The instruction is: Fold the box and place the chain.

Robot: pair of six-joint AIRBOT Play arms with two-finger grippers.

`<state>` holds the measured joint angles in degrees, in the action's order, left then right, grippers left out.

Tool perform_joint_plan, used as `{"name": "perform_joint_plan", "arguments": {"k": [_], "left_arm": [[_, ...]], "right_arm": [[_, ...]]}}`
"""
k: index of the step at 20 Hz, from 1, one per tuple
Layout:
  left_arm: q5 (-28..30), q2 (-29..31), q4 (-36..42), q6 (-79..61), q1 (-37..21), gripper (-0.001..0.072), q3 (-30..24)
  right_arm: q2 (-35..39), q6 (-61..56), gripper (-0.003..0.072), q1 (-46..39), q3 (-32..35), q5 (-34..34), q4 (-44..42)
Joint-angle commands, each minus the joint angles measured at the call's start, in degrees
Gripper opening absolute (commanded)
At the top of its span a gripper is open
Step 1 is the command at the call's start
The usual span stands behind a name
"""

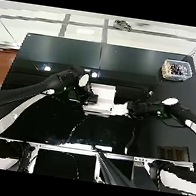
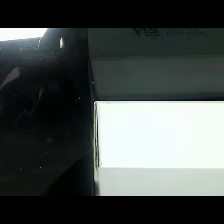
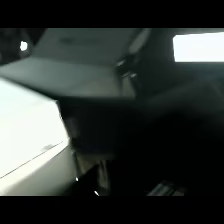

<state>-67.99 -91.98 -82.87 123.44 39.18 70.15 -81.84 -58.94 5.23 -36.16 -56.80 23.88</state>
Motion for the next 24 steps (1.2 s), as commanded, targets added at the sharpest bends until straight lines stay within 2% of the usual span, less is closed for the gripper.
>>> {"name": "perform_joint_plan", "arguments": {"k": [1, 2, 4, 8, 10, 13, 14, 15, 16, 17, 22, 23, 24], "left_arm": [[0.0, 0.0, 0.0, 0.0, 0.0, 0.003, 0.0], [0.0, 0.0, 0.0, 0.0, 0.0, 0.003, 0.0], [0.0, 0.0, 0.0, 0.0, 0.0, 0.003, 0.0], [0.0, 0.0, 0.0, 0.0, 0.0, 0.003, 0.0], [0.0, 0.0, 0.0, 0.0, 0.0, 0.003, 0.0], [0.0, 0.0, 0.0, 0.0, 0.0, 0.003, 0.0], [0.0, 0.0, 0.0, 0.0, 0.0, 0.003, 0.0], [0.0, 0.0, 0.0, 0.0, 0.0, 0.003, 0.0], [0.0, 0.0, 0.0, 0.0, 0.0, 0.003, 0.0], [0.0, 0.0, 0.0, 0.0, 0.0, 0.003, 0.0], [0.0, 0.0, 0.0, 0.0, 0.0, 0.003, 0.0], [0.0, 0.0, 0.0, 0.0, 0.0, 0.003, 0.0], [0.0, 0.0, 0.0, 0.0, 0.0, 0.003, 0.0]], "right_arm": [[-1.9, 2.0, 0.0603, 3.8, -5.7, -4.6, 2.6], [-1.9, 2.0, 0.0638, 3.8, -7.8, -6.7, 5.4], [-1.9, 1.1, 0.0637, 3.8, -11.1, -10.2, 8.2], [-1.9, 0.9, 0.0635, 3.8, -13.6, -12.3, 8.1], [-1.9, 0.9, 0.0539, 3.8, -14.7, -12.4, 8.3], [-1.9, -0.1, 0.0538, 4.9, -16.0, -12.8, 7.8], [-1.9, -0.8, 0.0485, 5.9, -16.1, -12.8, 8.0], [-1.9, -1.6, 0.0392, 7.0, -16.1, -12.3, 8.3], [-1.9, -4.7, 0.0391, 8.1, -16.1, -10.8, 9.5], [-1.9, -6.9, 0.0354, 9.0, -16.4, -9.3, 11.0], [-1.9, -19.3, 0.0345, 14.3, -21.1, -5.7, 22.1], [-1.9, -22.3, 0.0305, 15.6, -22.1, -5.1, 24.5], [-1.9, -26.0, 0.0305, 17.1, -23.0, -4.3, 26.8]]}}
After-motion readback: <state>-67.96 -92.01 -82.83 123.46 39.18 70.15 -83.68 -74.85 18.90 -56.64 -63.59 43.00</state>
